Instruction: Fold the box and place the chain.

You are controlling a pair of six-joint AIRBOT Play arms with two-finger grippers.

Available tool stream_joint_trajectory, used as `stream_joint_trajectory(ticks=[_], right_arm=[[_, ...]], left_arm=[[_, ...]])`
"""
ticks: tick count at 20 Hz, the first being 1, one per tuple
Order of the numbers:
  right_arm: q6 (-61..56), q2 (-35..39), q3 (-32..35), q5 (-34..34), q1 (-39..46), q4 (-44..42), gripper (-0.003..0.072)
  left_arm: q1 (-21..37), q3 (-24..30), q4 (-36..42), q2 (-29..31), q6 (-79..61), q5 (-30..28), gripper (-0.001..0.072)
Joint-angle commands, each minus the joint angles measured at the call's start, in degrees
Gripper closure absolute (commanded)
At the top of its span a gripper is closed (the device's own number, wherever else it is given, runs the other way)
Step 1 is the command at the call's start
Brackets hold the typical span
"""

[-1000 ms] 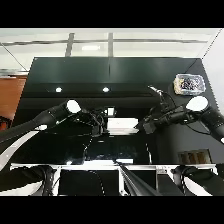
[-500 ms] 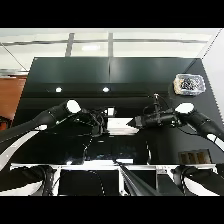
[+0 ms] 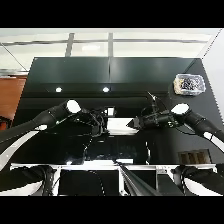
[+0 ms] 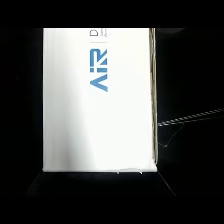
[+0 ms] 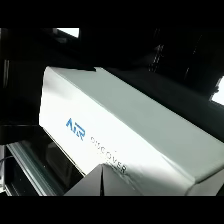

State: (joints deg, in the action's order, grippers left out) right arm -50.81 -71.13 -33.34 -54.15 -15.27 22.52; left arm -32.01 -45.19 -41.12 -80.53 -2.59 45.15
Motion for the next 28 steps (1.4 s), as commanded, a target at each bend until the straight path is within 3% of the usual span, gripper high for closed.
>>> stream_joint_trajectory(ticks=[1, 4, 5, 7, 8, 13, 17, 20, 23, 26, 28], right_arm=[[0.3, -0.1, 0.0, 0.3, -0.2, 1.7, 0.0676], [1.7, 1.8, -2.4, -7.0, 2.0, 1.8, 0.0673], [1.7, 3.5, -3.6, -10.1, 3.5, 1.9, 0.0673], [1.0, 9.0, -5.5, -14.5, 8.0, 4.3, 0.0673], [-0.3, 12.1, -5.8, -15.5, 10.7, 6.7, 0.0672], [-7.8, 25.3, -5.7, -22.3, 26.2, 25.6, 0.0672], [-9.0, 26.7, -3.6, -19.7, 31.9, 26.7, 0.0672], [-9.0, 26.7, -1.0, -16.2, 31.8, 23.2, 0.0672], [-9.0, 26.7, -0.4, -16.4, 31.8, 22.5, 0.0672], [-9.0, 26.7, -0.4, -16.5, 31.8, 22.5, 0.0671], [-9.0, 26.7, -0.4, -16.5, 31.8, 22.2, 0.0671]], left_arm=[[0.0, 0.0, 0.1, 0.0, 0.0, 0.1, 0.0416], [0.0, 0.0, 0.0, 0.1, 0.6, 0.1, 0.0413], [0.1, 0.0, 0.0, 0.3, 0.9, 0.1, 0.0378], [0.5, -0.1, -0.3, 0.8, 1.4, 0.1, 0.0065], [0.7, -0.1, -0.4, 1.1, 2.2, 0.1, -0.0007], [4.0, -0.1, -4.0, 7.4, 3.3, 7.6, -0.0008], [3.2, -0.6, 3.1, 11.9, 3.2, 8.5, -0.0003], [-1.4, -3.4, 5.9, 9.3, 5.2, 4.4, -0.0001], [-6.3, -9.6, 4.9, 2.3, 9.4, 3.0, -0.0001], [-7.9, -15.1, 4.9, -4.1, 12.0, 3.1, -0.0001], [-7.9, -16.1, 4.9, -5.8, 14.5, 3.1, -0.0001]])
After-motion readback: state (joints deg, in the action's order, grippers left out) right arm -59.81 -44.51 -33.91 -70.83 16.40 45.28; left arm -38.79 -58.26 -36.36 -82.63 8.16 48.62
